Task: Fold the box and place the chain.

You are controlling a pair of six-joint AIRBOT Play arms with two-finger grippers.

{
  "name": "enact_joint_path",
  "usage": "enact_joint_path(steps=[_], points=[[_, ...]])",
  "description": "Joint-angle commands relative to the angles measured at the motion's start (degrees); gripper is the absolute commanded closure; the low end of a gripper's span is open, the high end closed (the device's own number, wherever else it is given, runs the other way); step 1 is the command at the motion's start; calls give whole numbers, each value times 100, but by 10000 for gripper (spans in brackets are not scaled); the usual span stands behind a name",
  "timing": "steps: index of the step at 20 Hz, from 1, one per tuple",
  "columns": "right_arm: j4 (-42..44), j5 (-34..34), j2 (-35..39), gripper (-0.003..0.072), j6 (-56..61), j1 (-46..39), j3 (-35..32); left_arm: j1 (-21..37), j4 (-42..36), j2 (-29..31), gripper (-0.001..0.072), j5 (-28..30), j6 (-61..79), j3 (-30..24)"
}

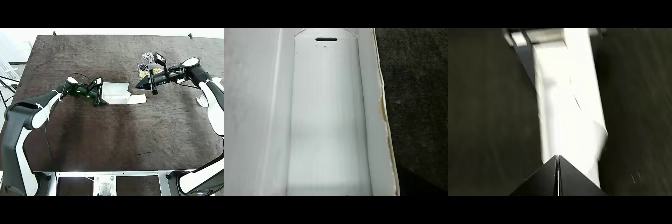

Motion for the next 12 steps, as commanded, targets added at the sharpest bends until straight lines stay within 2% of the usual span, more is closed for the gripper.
enact_joint_path(steps=[1, 6, 12], points=[[671, -39, 26, 671, 37, 262, -39, -2, 2, 0, 421, -4, 0, 2], [669, -1244, -37, 672, 188, 686, -39, -2, 2, 0, 421, -4, 0, 2], [667, -1856, -138, 672, 293, 765, -28, -2, 2, 0, 421, -7, 0, 2]])
